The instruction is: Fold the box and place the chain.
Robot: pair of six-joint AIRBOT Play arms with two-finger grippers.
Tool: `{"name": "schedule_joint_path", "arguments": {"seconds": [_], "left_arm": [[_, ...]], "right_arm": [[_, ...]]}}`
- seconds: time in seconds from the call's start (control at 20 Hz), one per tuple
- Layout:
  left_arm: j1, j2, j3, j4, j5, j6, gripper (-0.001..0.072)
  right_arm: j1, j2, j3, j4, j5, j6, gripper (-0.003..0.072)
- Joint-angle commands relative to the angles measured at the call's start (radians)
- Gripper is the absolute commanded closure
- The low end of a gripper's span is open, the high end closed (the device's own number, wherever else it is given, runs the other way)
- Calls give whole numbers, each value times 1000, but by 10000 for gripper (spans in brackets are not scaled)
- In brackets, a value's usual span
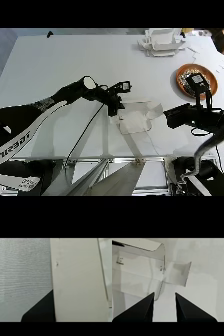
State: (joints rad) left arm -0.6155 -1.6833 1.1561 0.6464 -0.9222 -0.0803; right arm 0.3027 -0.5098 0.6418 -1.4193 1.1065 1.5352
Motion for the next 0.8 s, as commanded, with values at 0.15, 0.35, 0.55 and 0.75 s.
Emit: {"name": "schedule_joint_path", "arguments": {"seconds": [0.15,0.35,0.55,0.75], "left_arm": [[-1,-5,-1,17,-25,29,704],[-1,-5,-1,17,-33,50,704],[-1,-5,-1,17,-36,58,704],[-1,-5,-1,17,-35,58,703]], "right_arm": [[0,0,1,0,0,0,390],[0,0,1,1,0,0,390],[0,0,1,1,0,0,390],[1,0,1,1,0,0,390]]}}
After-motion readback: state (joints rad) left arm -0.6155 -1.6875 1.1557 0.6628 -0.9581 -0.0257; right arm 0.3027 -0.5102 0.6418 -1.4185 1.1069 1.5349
